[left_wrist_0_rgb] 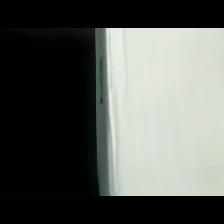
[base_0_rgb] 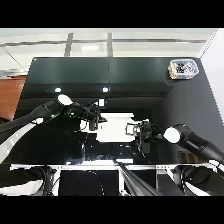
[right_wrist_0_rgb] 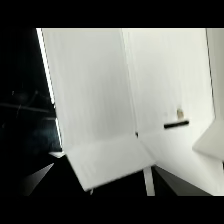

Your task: Fold the box and place the chain.

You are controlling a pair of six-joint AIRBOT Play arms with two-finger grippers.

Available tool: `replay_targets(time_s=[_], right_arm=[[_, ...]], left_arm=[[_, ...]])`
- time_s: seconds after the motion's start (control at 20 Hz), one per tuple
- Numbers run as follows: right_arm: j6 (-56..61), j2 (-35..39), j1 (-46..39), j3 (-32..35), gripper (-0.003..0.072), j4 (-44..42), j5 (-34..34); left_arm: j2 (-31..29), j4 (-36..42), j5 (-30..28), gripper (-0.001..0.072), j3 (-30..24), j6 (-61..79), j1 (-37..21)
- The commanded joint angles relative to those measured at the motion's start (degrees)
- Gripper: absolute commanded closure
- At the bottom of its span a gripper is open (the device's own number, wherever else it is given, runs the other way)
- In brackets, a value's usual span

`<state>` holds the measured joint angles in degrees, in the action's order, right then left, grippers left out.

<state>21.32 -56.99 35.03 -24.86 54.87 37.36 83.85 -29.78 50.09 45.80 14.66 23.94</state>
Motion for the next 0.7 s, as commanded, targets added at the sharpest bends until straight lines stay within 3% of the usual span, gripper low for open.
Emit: replay_targets(time_s=[0.0, 0.1, 0.2, 0.4, 0.65], right_arm=[[-0.9, -3.0, 3.6, 0.3, -0.0013, -6.0, -10.8], [-0.8, -2.6, 4.1, -0.2, -0.0013, -6.2, -13.8], [-0.8, -1.0, 3.1, -0.6, -0.0013, -0.9, -14.1], [-3.4, 0.3, -3.4, -4.7, -0.0012, -0.6, -5.6], [-24.2, -0.7, -11.8, -5.8, -0.0012, -17.7, -2.8]], left_arm=[[0.0, -0.1, -0.2, 0.0682, 0.0, 0.1, 0.0], [0.0, -0.1, -0.2, 0.0682, 0.0, 0.1, 0.0], [0.0, -0.1, -0.2, 0.0681, 0.0, 0.1, 0.0], [0.0, -0.1, -0.2, 0.0682, 0.0, 0.1, 0.0], [0.0, -0.2, -0.2, 0.0682, 0.0, 0.1, 0.0]])
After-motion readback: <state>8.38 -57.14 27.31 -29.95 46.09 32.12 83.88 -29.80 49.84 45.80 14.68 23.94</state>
